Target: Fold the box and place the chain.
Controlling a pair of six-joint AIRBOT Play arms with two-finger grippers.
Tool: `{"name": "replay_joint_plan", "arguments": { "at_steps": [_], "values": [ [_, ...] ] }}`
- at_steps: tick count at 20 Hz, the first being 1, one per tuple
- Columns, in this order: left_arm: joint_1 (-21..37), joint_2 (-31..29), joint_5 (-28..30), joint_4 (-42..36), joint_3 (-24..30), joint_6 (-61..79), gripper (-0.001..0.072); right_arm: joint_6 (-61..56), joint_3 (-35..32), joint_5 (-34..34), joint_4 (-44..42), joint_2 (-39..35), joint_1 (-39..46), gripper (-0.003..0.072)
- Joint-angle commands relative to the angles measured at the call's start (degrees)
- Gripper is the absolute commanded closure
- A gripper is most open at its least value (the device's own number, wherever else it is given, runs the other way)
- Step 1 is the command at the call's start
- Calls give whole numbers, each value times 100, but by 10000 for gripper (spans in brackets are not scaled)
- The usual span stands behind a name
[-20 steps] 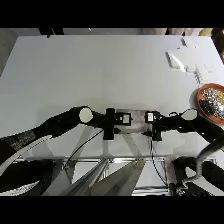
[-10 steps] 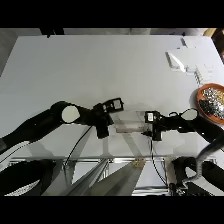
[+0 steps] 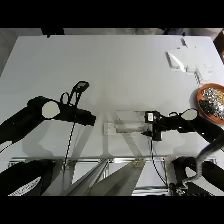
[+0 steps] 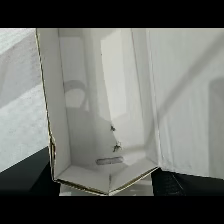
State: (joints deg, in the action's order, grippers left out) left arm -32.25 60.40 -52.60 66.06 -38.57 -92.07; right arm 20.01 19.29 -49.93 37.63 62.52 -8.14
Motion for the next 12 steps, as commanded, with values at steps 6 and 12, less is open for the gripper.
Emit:
{"name": "replay_joint_plan", "arguments": {
  "at_steps": [6,12],
  "values": [
    [61,765,728,-1300,533,-518,705,0,4,-2,0,-2,0,351],
    [-195,1130,1036,-2179,533,-50,705,0,4,-2,2,-2,0,351]
  ]
}}
